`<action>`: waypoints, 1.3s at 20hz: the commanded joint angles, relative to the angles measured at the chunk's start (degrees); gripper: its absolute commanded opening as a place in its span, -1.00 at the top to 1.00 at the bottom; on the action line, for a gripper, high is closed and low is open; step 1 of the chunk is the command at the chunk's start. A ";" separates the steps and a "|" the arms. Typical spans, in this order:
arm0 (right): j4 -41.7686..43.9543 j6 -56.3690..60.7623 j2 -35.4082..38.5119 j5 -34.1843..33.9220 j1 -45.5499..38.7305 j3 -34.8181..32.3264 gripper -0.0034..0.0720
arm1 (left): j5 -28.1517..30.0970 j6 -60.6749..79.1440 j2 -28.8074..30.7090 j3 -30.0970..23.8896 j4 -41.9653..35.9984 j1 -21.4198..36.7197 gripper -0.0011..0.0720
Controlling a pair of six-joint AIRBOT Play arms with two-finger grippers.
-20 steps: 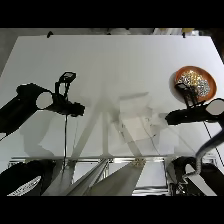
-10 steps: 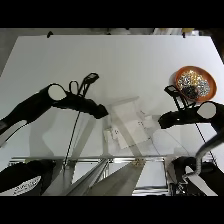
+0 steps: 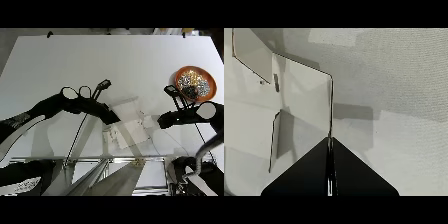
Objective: Fold the box and place the chain.
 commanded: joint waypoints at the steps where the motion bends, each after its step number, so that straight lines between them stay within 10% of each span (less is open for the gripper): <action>1: 0.00 0.02 0.07 0.00 0.07 -0.02 0.87 | 2.71 2.12 -0.46 -0.02 2.64 -2.99 -0.24; 7: 1.57 -0.11 0.07 0.11 0.07 0.00 0.87 | 6.32 8.79 -0.44 -0.02 4.44 -3.17 0.96; 9: 3.17 -0.50 0.28 0.04 0.07 0.00 0.82 | 6.25 15.69 -0.31 0.00 4.33 -3.15 0.96; 13: 3.58 -0.52 1.49 0.81 0.07 1.42 -0.01 | 3.45 25.51 -0.22 1.97 4.35 -3.15 0.97; 26: -1.75 -1.77 5.81 1.57 0.07 8.04 -0.01 | 7.15 31.52 -5.40 5.46 11.45 -3.39 0.97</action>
